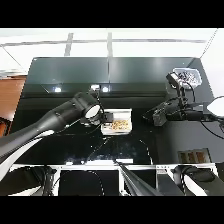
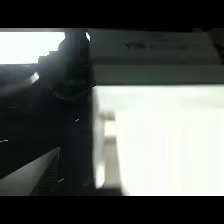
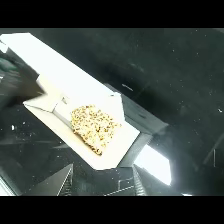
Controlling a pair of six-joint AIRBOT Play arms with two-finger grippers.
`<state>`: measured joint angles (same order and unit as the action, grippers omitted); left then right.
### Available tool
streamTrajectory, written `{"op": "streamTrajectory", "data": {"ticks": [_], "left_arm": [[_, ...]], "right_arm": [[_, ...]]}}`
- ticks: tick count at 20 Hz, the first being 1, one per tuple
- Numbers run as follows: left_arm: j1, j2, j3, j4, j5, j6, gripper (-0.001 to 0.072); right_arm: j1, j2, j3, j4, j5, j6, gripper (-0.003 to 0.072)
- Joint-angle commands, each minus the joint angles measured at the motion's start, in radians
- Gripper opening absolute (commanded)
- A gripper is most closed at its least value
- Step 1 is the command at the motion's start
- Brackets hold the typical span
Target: Fold the box and place the chain.
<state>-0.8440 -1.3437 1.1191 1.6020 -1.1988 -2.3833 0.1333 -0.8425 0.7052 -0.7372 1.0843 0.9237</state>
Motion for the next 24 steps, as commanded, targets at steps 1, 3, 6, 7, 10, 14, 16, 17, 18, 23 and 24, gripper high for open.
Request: {"op": "streamTrajectory", "data": {"ticks": [1,3,6,7,10,14,16,17,18,23,24], "left_arm": [[-0.018,0.149,-0.042,0.137,-0.144,0.113,0.0553],[0.012,0.238,-0.164,0.210,-0.182,0.114,0.0552],[0.219,0.315,-0.375,0.048,-0.027,0.089,0.0553],[0.303,0.313,-0.433,-0.132,0.100,0.189,0.0553],[0.480,0.265,-0.507,-0.624,0.301,0.905,0.0553],[0.568,0.193,-0.506,-0.826,0.246,1.632,0.0604],[0.543,0.184,-0.506,-0.826,0.254,1.905,0.0706],[0.526,0.184,-0.506,-0.826,0.261,2.038,0.0705],[0.502,0.184,-0.506,-0.826,0.268,2.189,0.0705],[0.482,0.100,-0.485,-0.982,0.354,2.534,0.0704],[0.491,0.074,-0.484,-1.041,0.349,2.600,0.0704]], "right_arm": [[-0.003,0.001,0.001,-0.047,-0.018,0.000,0.0422],[-0.002,0.001,0.001,-0.079,-0.050,0.001,0.0421],[-0.003,0.001,0.001,-0.091,-0.076,0.001,0.0421],[-0.003,0.001,0.001,-0.091,-0.082,0.001,0.0422],[-0.003,0.001,0.001,-0.091,-0.099,0.001,0.0421],[-0.003,0.001,0.001,-0.092,-0.095,0.006,0.0421],[-0.002,0.001,0.001,-0.092,-0.095,0.008,0.0421],[-0.003,0.001,0.001,-0.092,-0.095,0.008,0.0421],[-0.003,0.001,0.001,-0.092,-0.096,0.008,0.0421],[-0.002,0.001,0.001,-0.091,-0.095,0.043,0.0421],[-0.002,0.001,0.001,-0.091,-0.095,0.050,0.0421]]}}
